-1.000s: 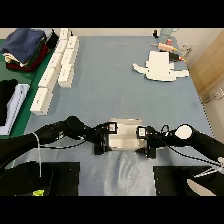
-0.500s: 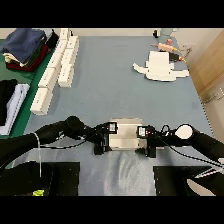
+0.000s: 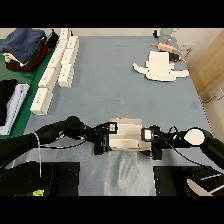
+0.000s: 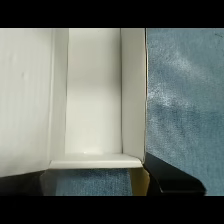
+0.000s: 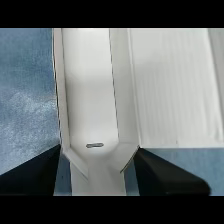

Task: Fold the box.

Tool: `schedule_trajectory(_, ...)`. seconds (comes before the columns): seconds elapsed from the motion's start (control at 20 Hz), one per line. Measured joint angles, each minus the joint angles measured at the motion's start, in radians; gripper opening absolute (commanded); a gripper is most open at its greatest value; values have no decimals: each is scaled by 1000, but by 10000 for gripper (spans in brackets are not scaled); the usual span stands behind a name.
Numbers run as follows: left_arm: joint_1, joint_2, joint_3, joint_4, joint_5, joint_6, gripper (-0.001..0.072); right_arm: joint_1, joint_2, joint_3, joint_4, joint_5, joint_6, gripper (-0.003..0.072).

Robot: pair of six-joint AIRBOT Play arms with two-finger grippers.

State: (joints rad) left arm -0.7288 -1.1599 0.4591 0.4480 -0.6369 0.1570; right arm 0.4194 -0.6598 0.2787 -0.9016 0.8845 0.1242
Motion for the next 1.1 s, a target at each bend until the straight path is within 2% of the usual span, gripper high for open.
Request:
schedule_trajectory(0.15, 0, 0, 0, 0, 0, 0, 521, -1, 68, 0, -65, 15, 99, 720)
schedule_trajectory(0.3, 0, 0, 0, 0, 0, 0, 520, -1, 136, 4, -43, 21, 227, 720)
schedule_trajectory(0.55, 0, 0, 0, 0, 0, 0, 520, 0, 220, 14, 172, 22, 576, 720)
schedule_trajectory(0.8, 0, 0, 0, 0, 0, 0, 520, 0, 244, 16, 404, 57, 902, 720)
schedule_trajectory(0.85, 0, 0, 0, 0, 0, 0, 520, 0, 245, 16, 428, 64, 943, 627)
schedule_trajectory(0.9, 0, 0, 0, 0, 0, 0, 520, 0, 245, 16, 436, 71, 980, 207)
schedule_trajectory(0.95, 0, 0, 0, 0, 0, 0, 520, 0, 242, 16, 442, 70, 1023, 10)
schedule_trajectory(1.1, 0, 0, 0, 0, 0, 0, 520, 0, 210, 20, 442, 32, 1081, 10)
